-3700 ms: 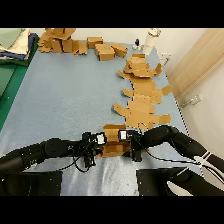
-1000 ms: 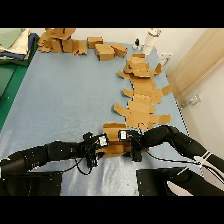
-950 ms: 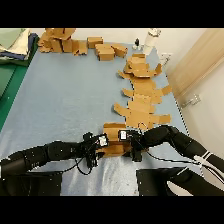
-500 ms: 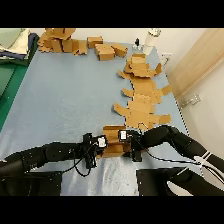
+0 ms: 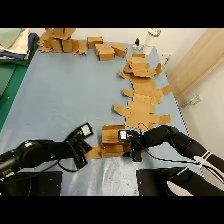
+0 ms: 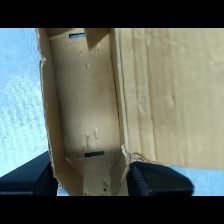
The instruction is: Fold the box.
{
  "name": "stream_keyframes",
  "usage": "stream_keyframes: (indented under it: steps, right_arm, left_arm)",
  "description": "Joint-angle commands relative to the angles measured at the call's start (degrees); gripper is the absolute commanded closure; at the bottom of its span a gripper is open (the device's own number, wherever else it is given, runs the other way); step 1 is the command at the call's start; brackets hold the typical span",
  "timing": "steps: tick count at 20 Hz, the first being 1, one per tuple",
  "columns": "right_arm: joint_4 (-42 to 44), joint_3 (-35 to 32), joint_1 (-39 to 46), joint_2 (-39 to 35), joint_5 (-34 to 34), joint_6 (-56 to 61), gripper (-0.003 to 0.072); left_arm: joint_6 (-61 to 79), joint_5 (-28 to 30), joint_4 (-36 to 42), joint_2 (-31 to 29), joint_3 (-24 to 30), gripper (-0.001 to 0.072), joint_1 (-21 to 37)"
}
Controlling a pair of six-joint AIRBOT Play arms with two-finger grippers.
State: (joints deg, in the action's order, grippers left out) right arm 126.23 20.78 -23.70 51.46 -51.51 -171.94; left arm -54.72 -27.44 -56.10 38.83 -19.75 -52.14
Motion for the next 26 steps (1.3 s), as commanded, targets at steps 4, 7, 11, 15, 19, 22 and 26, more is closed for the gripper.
stream_keyframes:
  steps: [4,7,11,15,19,22,26]
  right_arm:
    - [0.00,-0.02,0.00,0.00,0.02,-0.02,0.0180]
    - [0.00,-0.02,0.00,0.00,0.02,-0.02,0.0180]
    - [0.00,-0.02,0.00,0.00,0.02,-0.02,0.0180]
    - [-0.04,-0.02,0.02,0.00,0.04,-0.02,0.0180]
    - [-0.04,-0.02,0.02,0.00,0.04,-0.02,0.0180]
    - [0.00,0.33,0.02,0.02,0.70,-0.02,0.0180]
    - [0.04,0.63,0.02,0.02,5.49,-0.02,0.0179]
  left_arm:
    - [-75.69,-31.65,-24.02,-10.56,-0.79,0.0697,9.49]
    - [-76.43,-27.65,-15.54,-10.19,1.97,0.0697,9.86]
    - [-75.63,-18.97,-6.21,-5.27,4.44,0.0697,9.40]
    - [-73.55,-12.11,-2.93,-3.72,4.44,0.0697,7.17]
    - [-73.48,-10.62,-2.19,-3.72,4.44,0.0697,7.13]
    - [-73.42,-10.64,-2.19,-3.72,4.44,0.0697,7.13]
    - [-72.11,-10.67,-2.19,-3.72,4.44,0.0697,7.13]
